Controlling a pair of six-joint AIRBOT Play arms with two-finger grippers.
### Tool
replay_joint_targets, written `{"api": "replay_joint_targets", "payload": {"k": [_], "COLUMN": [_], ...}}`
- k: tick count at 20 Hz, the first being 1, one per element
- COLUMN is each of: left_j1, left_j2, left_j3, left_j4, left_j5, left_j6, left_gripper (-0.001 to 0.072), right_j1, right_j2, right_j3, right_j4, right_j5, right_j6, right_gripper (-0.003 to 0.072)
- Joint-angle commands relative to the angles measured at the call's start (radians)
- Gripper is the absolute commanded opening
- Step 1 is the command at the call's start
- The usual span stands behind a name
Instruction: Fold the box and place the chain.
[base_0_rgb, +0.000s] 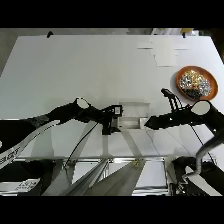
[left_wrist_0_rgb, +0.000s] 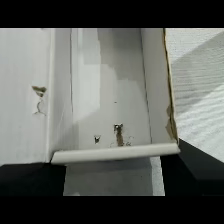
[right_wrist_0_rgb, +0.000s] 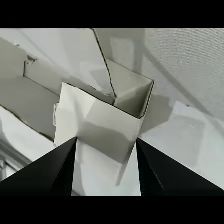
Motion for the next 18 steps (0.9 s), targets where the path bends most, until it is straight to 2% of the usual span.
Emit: {"api": "replay_joint_targets", "payload": {"k": [1,6,9,11,18], "left_j1": [0.001,0.001,0.001,0.001,0.001], "left_j2": [0.000,0.000,0.000,0.000,0.000], "left_j3": [0.000,0.000,0.000,0.000,0.000], "left_j4": [0.000,0.000,0.000,0.000,0.000], "left_j5": [0.000,0.000,0.000,0.000,0.000], "left_j6": [0.000,0.000,0.000,0.000,0.000], "left_gripper": [0.0208,0.0208,0.0208,0.0208,0.0208], "right_j1": [0.098,0.227,0.281,0.316,0.471], "right_j2": [0.000,-0.028,-0.048,-0.072,-0.208], "right_j3": [0.012,0.081,0.111,0.122,0.232], "right_j4": [-0.047,-0.261,-0.300,-0.338,-0.528], "right_j5": [-0.104,-0.118,-0.125,-0.122,-0.043], "right_j6": [0.141,0.478,0.566,0.672,0.877], "right_gripper": [0.0413,0.0410,0.0396,0.0315,0.0316]}}
